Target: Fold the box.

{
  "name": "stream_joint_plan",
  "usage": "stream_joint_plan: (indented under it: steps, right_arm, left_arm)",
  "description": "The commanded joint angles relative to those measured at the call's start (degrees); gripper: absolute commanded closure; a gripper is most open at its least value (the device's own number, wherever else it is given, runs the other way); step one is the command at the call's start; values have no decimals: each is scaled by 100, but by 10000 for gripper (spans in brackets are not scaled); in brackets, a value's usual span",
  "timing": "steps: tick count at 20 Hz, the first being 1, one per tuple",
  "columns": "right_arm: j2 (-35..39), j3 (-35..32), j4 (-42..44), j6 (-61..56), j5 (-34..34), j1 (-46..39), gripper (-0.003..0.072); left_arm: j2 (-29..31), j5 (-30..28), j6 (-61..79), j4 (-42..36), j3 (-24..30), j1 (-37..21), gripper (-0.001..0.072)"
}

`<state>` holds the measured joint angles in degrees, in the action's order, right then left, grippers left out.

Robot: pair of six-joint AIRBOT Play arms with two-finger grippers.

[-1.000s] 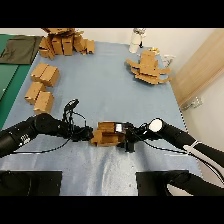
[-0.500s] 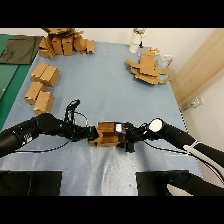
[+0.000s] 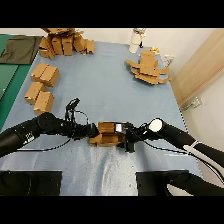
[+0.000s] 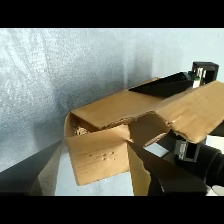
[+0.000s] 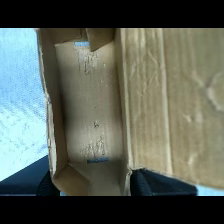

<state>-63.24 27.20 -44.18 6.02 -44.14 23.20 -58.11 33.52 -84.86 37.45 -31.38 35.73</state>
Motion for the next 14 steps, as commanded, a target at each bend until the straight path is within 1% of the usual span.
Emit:
stream_joint_plan:
  steps: [1, 4, 9, 12, 14]
  right_arm:
    - [0, -2, 2, -4, 0, 2, 189]
    - [0, -2, 2, -2, 0, 2, 188]
    - [0, -2, 2, -2, 0, 2, 188]
    - [0, -2, 2, -2, 0, 2, 188]
    - [0, -2, 2, -2, 0, 2, 188]
  left_arm:
    - [-81, 33, 2, 2, 2, 0, 114]
    - [-107, 188, -2, -24, 0, 2, 113]
    - [-111, 162, 0, -83, -35, 2, 113]
    - [-122, 332, -2, -352, -35, 0, 113]
    - [-125, 284, 0, -605, -35, 0, 113]
